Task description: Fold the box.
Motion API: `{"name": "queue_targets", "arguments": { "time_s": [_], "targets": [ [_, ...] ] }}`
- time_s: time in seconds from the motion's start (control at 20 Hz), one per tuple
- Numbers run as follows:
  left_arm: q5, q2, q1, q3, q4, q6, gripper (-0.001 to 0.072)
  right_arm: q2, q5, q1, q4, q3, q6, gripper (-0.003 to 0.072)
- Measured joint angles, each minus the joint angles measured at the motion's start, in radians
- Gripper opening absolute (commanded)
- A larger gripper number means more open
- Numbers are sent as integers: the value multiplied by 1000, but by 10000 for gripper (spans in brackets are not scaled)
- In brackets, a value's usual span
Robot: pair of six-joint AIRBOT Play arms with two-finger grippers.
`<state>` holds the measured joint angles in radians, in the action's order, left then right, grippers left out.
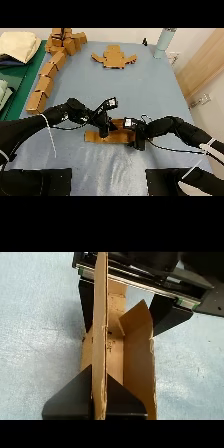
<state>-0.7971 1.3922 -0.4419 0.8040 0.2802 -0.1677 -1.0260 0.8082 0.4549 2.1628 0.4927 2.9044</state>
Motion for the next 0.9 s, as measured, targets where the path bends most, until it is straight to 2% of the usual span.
{"name": "queue_targets", "arguments": {
  "time_s": [0.9],
  "targets": [
    [2,0,0,0,-1,2,10,-3,-24,0,-26,0,2,720]
  ]
}}
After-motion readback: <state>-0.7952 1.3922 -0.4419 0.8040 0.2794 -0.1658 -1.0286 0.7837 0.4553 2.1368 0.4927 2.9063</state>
